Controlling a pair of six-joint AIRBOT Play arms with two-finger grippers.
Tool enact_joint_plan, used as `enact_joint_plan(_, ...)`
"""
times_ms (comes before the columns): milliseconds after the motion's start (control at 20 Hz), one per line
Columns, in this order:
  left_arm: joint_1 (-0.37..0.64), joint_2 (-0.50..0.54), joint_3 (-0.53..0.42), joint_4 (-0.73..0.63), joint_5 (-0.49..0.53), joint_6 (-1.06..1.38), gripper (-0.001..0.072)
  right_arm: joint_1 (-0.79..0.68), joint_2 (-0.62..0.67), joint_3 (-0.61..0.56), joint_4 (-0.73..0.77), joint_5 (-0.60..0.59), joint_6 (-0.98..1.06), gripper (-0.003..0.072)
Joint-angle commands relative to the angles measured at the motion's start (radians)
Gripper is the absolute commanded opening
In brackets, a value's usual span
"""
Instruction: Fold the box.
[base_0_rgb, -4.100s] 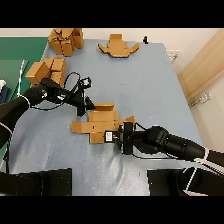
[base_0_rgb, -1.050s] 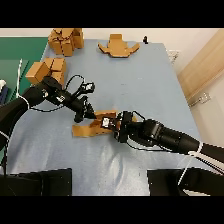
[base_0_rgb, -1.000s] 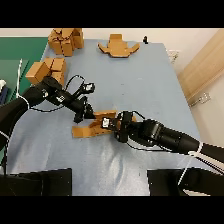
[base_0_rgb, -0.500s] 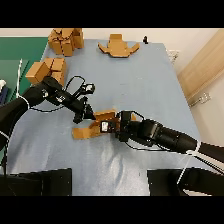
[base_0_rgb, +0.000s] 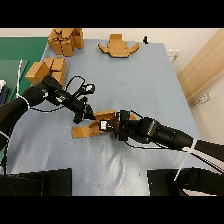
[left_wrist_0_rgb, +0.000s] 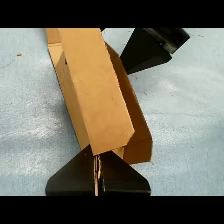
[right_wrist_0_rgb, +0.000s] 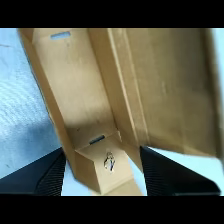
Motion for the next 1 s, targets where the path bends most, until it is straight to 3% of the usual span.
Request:
enact_joint_plan(0,0.000,0.000,0.000,0.000,0.002,0.008,0.0013,-0.032,-0.042,0.016,0.162,0.009,-0.149,0.0692)
enact_joint_plan(200,0.000,0.000,0.000,0.000,0.020,0.051,0.0013,-0.095,-0.064,0.066,0.347,0.003,-0.364,0.0692)
enact_joint_plan(550,0.001,0.000,0.000,-0.001,0.187,0.057,0.0014,-0.170,-0.082,0.090,0.700,-0.134,-0.651,0.0692)
enact_joint_plan(950,0.000,0.000,0.000,-0.007,0.209,0.049,0.0014,-0.175,-0.115,0.090,0.724,-0.125,-0.645,0.0693)
